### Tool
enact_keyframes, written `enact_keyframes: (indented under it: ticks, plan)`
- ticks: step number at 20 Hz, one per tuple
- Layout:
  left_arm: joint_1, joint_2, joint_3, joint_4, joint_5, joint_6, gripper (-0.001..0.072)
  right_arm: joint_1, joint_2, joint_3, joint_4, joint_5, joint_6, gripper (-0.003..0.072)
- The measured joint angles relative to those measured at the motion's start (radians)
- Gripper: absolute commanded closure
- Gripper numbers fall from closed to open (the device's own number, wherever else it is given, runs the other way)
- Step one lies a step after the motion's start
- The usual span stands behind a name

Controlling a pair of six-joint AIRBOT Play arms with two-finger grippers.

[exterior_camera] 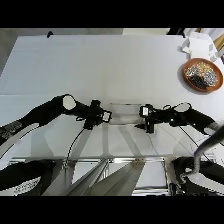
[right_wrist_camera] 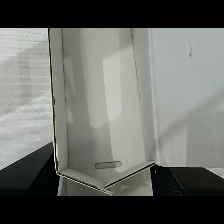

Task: Fold the box and place the chain.

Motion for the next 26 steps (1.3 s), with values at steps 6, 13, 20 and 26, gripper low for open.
enact_keyframes:
  ticks: [6,13,20,26]
  plan:
    - [-0.028,0.000,0.000,-0.046,0.015,0.055,0.0437,0.000,0.000,0.000,0.000,0.000,0.000,0.0265]
    - [-0.055,0.000,0.000,-0.089,0.013,0.065,0.0510,0.000,0.000,0.000,0.000,0.000,0.000,0.0265]
    - [-0.124,0.000,0.000,-0.166,0.135,0.068,0.0701,0.000,0.000,0.000,0.001,0.000,0.001,0.0265]
    - [-0.156,-0.016,0.000,-0.188,0.176,0.063,0.0563,0.000,0.000,0.000,0.000,0.000,0.000,0.0265]
